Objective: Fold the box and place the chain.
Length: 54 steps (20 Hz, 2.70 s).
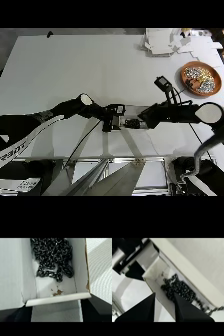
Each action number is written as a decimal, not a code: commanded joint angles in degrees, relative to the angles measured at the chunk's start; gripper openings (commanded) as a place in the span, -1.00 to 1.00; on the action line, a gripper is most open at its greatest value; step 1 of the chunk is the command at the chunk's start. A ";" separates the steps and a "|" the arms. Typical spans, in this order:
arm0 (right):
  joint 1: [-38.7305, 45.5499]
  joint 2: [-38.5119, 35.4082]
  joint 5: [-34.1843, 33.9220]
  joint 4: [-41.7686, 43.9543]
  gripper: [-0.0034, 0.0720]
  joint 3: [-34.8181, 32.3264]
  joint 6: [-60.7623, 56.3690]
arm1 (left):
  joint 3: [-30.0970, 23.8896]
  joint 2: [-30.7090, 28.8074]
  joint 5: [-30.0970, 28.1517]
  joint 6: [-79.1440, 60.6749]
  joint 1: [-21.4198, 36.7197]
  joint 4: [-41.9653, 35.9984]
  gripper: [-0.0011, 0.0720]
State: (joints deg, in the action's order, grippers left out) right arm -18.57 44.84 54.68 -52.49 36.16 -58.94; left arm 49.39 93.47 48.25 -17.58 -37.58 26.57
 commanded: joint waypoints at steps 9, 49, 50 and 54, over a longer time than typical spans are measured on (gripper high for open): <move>15.93 12.52 -2.21 -28.92 -0.48 13.22 -19.76 | 0.04 -0.04 0.00 0.00 -0.02 0.02 -0.73; 2.25 -6.82 14.60 -18.56 -0.86 13.16 -22.62 | 0.04 -0.04 0.00 0.00 -0.02 0.02 -0.73; -0.04 -7.37 14.53 -15.56 -0.86 13.16 -23.28 | 0.04 -0.04 0.00 0.00 -0.02 0.02 -0.73; -9.25 -7.43 10.99 -10.43 -0.86 12.44 -23.58 | 0.04 -0.04 0.02 0.00 -0.02 0.00 -0.73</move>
State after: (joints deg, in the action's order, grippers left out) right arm -21.63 38.72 67.59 -67.96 49.04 -81.71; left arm 49.39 93.47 48.27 -17.58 -37.58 26.57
